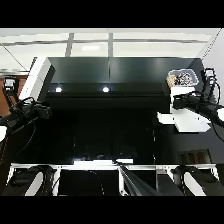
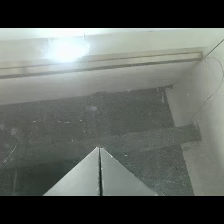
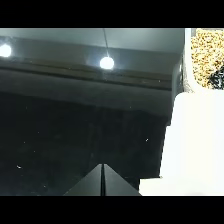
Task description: Fold the box and place the chain.
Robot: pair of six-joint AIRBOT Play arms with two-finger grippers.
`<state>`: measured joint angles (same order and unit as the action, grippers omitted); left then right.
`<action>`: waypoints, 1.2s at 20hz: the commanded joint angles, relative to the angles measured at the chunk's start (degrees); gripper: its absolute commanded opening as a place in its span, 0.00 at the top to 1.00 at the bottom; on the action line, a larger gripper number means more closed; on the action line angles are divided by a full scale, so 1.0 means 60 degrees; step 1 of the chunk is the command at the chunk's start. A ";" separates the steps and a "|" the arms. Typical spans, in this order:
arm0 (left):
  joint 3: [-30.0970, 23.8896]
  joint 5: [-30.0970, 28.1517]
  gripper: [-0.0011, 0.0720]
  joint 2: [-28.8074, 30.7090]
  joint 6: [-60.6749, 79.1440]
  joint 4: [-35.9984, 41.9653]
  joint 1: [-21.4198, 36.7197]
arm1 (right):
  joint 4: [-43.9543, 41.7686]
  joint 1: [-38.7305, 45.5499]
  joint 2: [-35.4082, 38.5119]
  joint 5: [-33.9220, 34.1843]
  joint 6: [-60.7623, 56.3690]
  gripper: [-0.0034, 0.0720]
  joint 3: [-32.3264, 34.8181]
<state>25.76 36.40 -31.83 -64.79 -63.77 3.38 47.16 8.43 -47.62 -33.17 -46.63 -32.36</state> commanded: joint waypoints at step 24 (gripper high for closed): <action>-0.0004 -0.1515 0.01 -0.0765 -0.0015 0.0994 -0.0066 | -0.2135 0.0040 -0.1209 0.2987 0.0066 0.00 -0.0036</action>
<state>25.76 31.73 -34.11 -64.90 -59.37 3.22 35.55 8.49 -51.22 -22.52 -46.52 -32.42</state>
